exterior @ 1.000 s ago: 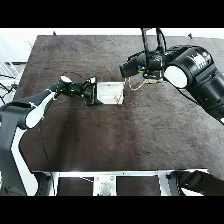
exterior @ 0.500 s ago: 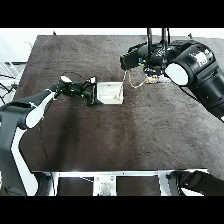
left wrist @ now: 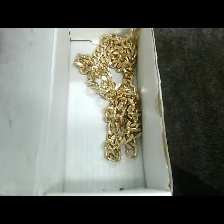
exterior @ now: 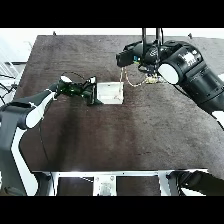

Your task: Fold the box and place the chain.

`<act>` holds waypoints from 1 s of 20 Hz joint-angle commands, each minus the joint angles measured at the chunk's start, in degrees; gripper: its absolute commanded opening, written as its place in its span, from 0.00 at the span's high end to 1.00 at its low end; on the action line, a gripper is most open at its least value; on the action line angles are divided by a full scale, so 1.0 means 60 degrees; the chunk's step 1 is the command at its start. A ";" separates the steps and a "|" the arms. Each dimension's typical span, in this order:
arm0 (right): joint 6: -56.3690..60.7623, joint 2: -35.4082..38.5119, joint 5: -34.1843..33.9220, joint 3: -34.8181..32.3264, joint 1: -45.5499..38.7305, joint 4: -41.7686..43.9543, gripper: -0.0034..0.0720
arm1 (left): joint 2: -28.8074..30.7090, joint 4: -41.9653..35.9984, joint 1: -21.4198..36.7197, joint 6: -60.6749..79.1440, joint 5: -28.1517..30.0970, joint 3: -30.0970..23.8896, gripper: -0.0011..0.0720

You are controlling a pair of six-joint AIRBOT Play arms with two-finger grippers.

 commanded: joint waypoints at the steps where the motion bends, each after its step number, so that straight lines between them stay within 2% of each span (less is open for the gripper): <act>1: 0.0007 -0.0025 -0.0204 0.0288 0.0000 0.0007 0.95 | -0.0004 0.0004 -0.0004 0.0004 -0.0007 0.0004 0.35; 5: 0.0015 -0.0029 0.0291 0.0000 0.0018 0.0208 0.95 | -0.0004 0.0004 -0.0004 0.0004 -0.0011 0.0004 0.35; 20: 0.0277 -0.0124 -0.0160 -0.1920 0.0288 0.1668 0.95 | -0.0004 0.0004 0.0000 0.0004 -0.0007 0.0004 0.35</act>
